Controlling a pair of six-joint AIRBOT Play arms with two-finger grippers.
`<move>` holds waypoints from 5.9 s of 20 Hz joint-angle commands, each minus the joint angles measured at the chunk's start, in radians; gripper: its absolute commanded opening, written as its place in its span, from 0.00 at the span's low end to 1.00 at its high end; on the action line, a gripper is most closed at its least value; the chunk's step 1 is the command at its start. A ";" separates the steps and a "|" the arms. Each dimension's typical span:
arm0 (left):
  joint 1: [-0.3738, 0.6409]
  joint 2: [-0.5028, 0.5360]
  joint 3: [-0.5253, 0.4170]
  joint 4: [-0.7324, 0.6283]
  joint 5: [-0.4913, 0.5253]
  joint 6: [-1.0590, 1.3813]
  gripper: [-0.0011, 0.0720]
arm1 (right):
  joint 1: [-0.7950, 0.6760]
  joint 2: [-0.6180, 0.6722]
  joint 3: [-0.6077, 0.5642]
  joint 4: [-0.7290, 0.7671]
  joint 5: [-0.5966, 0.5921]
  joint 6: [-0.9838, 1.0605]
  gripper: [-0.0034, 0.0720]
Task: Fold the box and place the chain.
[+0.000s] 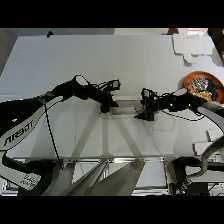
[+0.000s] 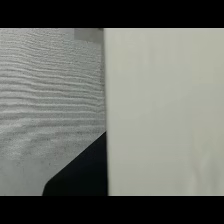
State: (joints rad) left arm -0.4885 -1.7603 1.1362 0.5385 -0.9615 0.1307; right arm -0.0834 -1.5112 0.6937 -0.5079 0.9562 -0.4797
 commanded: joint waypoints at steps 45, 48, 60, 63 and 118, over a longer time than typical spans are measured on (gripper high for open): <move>0.042 0.064 0.000 0.008 -0.014 -0.014 0.74 | 0.001 0.000 0.001 -0.011 -0.002 0.000 0.71; 0.089 0.135 0.000 0.048 -0.072 -0.030 0.74 | 0.001 0.000 0.001 -0.011 -0.002 0.000 0.71; 0.055 0.249 -0.003 0.242 -0.414 -0.270 0.02 | 0.001 0.000 0.001 -0.011 -0.002 0.000 0.71; 0.018 0.246 -0.003 0.082 -0.307 -0.261 0.02 | 0.001 0.000 0.001 -0.011 -0.002 0.000 0.71; 0.050 0.150 -0.005 0.530 -0.205 -0.743 0.03 | 0.001 0.000 0.001 -0.011 -0.002 0.000 0.71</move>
State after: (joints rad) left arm -0.4377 -1.6100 1.1313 1.1145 -1.1797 -0.6525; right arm -0.0834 -1.5112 0.6945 -0.5190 0.9539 -0.4805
